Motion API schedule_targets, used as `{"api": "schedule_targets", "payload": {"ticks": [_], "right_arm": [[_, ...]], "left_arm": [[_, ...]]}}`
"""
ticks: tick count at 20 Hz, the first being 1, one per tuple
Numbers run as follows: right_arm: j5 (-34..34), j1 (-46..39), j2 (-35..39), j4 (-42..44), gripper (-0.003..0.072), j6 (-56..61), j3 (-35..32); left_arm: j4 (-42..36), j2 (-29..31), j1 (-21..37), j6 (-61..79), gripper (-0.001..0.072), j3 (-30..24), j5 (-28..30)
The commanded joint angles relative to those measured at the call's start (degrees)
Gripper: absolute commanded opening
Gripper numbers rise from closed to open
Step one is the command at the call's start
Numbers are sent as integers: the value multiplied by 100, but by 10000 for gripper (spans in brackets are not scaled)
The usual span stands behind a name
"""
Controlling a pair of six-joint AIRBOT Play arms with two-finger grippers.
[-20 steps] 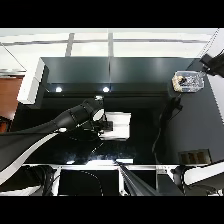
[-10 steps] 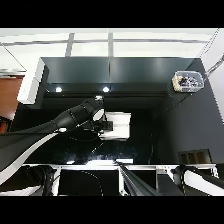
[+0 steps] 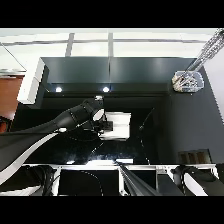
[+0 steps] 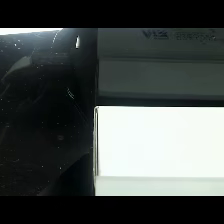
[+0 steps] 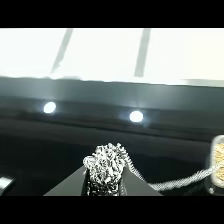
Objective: Fold the box and place the chain.
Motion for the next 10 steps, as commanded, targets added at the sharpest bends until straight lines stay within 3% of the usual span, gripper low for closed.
{"api": "schedule_targets", "payload": {"ticks": [1, 5, 7, 10], "right_arm": [[398, 551, 221, 35, 3, -72, -31], [1252, 1106, 221, 35, 3, -271, -424], [1318, 1300, 221, 210, 3, -358, -946], [1126, 1423, 219, 1233, 4, -636, -1862]], "left_arm": [[2, 0, 4, 2, 27, 0, -2], [2, 0, 4, 0, 27, 0, 0], [2, 0, 4, 2, 27, 0, 0], [2, 0, 4, 2, 27, 0, 0]]}}
